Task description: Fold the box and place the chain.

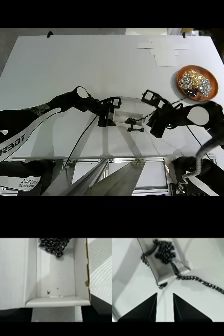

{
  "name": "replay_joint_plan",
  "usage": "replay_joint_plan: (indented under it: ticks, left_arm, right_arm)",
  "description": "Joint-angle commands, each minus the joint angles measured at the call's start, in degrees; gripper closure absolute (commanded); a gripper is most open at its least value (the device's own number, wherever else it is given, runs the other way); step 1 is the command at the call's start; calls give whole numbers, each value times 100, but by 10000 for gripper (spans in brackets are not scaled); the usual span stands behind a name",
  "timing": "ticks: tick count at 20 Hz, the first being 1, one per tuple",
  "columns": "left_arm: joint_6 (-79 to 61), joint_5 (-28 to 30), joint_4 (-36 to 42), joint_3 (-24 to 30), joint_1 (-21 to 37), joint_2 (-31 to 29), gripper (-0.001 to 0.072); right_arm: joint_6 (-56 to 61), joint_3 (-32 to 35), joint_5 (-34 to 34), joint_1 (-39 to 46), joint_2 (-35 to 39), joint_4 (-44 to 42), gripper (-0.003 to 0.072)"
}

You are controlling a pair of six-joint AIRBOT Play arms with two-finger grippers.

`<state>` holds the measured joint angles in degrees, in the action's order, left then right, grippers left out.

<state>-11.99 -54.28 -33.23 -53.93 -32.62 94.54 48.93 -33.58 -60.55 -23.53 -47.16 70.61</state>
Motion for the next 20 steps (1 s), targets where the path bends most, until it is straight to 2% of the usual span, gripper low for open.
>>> replay_joint_plan:
  ticks: [1, 3, 5, 10, 20]
  left_arm:
    - [0, 0, -2, -7, 2, -4, 575]
    - [0, 2, -2, -7, 2, -4, 575]
    - [0, 2, -2, -7, 2, -4, 575]
    - [0, 2, -2, -7, 2, -4, 575]
    - [0, 2, 0, -7, 2, -4, 575]
  right_arm:
    - [-1045, 839, 994, 44, 118, -39, 469]
    - [-1045, 1032, 1499, 44, 111, -70, 458]
    - [-1049, 1117, 1827, 44, 42, -186, 369]
    - [-1694, 1143, 1965, -151, -520, -636, 403]
    - [-1794, 1145, 1980, -153, -957, -664, 453]
